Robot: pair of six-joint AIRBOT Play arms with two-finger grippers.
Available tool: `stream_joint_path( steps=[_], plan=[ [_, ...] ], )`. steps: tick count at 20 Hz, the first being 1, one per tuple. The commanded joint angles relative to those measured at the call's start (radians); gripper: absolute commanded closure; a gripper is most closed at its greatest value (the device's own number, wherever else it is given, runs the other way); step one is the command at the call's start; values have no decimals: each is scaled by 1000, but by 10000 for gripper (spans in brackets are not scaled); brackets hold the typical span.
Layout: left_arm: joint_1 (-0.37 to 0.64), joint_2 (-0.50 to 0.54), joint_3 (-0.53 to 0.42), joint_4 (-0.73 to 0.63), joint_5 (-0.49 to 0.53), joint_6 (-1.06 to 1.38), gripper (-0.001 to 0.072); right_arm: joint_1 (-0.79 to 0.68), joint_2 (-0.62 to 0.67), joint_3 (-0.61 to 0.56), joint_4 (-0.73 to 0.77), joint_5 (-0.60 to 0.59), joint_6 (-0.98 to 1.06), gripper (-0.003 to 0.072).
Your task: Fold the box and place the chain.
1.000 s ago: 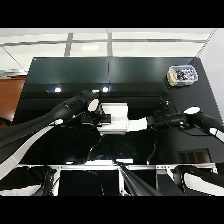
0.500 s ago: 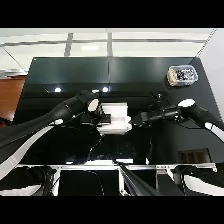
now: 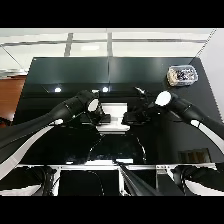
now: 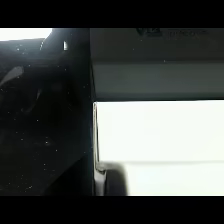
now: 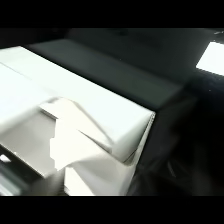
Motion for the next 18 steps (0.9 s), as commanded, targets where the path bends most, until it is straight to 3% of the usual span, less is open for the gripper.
stream_joint_path(
  steps=[1, 9, 14, 16, 18],
  plan=[
    [0, 0, 1, -3, -2, 10, 682, 97, -1, 61, -174, -37, 228, 329],
    [0, 0, 1, -3, -17, 23, 681, 194, -28, 105, -421, -21, 551, 330],
    [0, 0, 1, -3, -18, 23, 681, 290, -139, 210, -557, 68, 734, 371],
    [0, 0, 1, -3, -21, 23, 681, 303, -153, 213, -563, 77, 769, 449],
    [0, 0, 1, -6, -23, 23, 681, 303, -156, 213, -567, 108, 794, 449]
  ],
)
